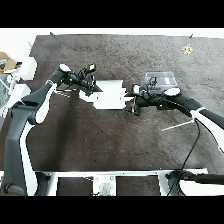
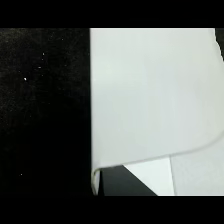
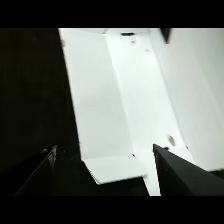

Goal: Fold the box and place the chain.

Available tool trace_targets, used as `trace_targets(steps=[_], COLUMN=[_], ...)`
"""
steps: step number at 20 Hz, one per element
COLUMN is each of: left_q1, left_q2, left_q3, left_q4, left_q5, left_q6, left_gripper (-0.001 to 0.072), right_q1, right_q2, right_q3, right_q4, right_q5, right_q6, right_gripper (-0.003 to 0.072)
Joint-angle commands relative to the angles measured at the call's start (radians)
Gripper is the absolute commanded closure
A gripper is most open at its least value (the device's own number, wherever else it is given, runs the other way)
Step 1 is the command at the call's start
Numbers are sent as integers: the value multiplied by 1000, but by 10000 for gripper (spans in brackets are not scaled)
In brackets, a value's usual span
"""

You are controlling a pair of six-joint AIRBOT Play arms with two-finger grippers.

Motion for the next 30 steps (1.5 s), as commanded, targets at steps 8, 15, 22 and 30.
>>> trace_targets(steps=[8, 15, 22, 30], left_q1=[0, 0, 0, 0], left_q2=[-1, -1, -1, -1], left_q3=[0, 0, 0, 0], left_q4=[0, 0, 0, 0], left_q5=[2, 2, 2, 2], left_q6=[0, 0, 0, 0], left_gripper=[697, 697, 697, 697], right_q1=[101, 77, 13, -39], right_q2=[-118, -95, -125, -269], right_q3=[63, 88, 222, 396], right_q4=[-171, -142, -105, -105], right_q5=[-203, -203, -107, 72], right_q6=[127, 129, 183, 245], right_gripper=[15, 15, 15, 11])
